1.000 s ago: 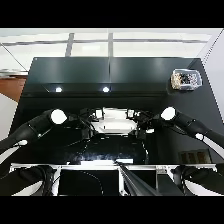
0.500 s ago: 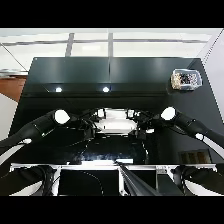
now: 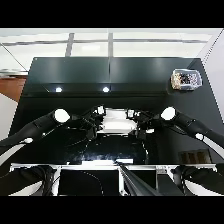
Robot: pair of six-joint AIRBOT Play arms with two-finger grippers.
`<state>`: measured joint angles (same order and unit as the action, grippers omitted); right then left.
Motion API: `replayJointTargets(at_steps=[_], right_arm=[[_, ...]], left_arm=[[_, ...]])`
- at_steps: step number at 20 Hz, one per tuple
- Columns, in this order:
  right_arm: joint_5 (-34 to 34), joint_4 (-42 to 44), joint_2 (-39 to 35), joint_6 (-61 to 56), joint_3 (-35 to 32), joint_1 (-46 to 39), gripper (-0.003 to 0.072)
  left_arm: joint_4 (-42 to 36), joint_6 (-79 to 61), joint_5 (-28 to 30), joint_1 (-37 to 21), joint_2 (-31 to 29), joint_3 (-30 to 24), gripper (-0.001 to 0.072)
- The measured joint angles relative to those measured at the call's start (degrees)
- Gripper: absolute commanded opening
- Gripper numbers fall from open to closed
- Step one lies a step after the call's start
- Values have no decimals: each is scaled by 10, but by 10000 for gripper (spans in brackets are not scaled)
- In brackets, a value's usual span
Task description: Fold the box and place the chain.
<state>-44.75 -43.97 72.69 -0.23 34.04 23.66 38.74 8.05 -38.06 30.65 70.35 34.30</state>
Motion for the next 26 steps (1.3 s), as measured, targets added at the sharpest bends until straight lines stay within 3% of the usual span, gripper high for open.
replayJointTargets(at_steps=[3,5,14,15,16,17,18,19,22,23,24,26], right_arm=[[0,0,0,0,0,0,402],[0,-1,0,1,0,0,402],[0,-1,0,1,0,0,402],[0,-1,0,1,0,0,402],[0,0,0,0,0,0,402],[0,-1,0,1,0,0,402],[0,-1,0,1,0,0,402],[0,-1,0,0,0,0,402],[0,0,0,0,0,0,402],[0,0,0,0,0,0,402],[0,0,0,0,0,0,402],[0,1,0,-1,0,0,402]], left_arm=[[-50,-26,8,2,12,0,212],[-75,-43,9,8,21,0,158],[-105,-62,6,21,34,0,162],[-105,-63,6,21,34,0,197],[-105,-64,7,21,34,0,321],[-104,-66,12,21,34,0,349],[-104,-64,14,21,34,0,300],[-102,-63,14,21,34,0,125],[-96,-64,14,21,34,0,158],[-95,-64,14,21,34,0,117],[-93,-64,14,21,33,0,23],[-89,-63,12,17,27,0,27]])
